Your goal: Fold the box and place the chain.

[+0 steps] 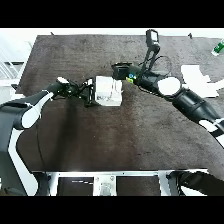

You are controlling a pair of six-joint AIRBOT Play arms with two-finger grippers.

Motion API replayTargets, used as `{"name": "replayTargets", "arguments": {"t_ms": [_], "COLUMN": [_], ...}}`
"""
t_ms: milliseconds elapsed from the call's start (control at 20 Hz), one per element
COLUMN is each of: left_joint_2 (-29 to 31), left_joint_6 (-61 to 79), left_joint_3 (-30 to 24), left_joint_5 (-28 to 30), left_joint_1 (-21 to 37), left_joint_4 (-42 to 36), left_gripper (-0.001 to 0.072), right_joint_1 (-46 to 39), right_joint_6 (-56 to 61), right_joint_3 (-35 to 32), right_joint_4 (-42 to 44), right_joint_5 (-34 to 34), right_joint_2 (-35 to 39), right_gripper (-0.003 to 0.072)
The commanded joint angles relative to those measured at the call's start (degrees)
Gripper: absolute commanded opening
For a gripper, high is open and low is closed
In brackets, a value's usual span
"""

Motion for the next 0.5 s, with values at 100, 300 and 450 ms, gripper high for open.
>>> {"name": "replayTargets", "arguments": {"t_ms": [100, 300, 450], "left_joint_2": [0.0, 0.0, 0.0], "left_joint_6": [0.0, 0.0, 0.0], "left_joint_3": [0.0, 0.0, 0.0], "left_joint_5": [0.0, 0.0, 0.0], "left_joint_1": [0.0, 0.0, 0.0], "left_joint_4": [0.0, 0.0, 0.0], "left_gripper": [0.047, 0.0469, 0.0469], "right_joint_1": [0.3, -0.4, -3.0], "right_joint_6": [0.0, 0.0, -4.1], "right_joint_3": [0.0, 0.0, 0.0], "right_joint_4": [0.0, -0.1, -0.3], "right_joint_5": [-1.1, -0.7, 3.4], "right_joint_2": [-9.3, -14.4, -9.7], "right_gripper": [0.0012, 0.0509, 0.0497]}}
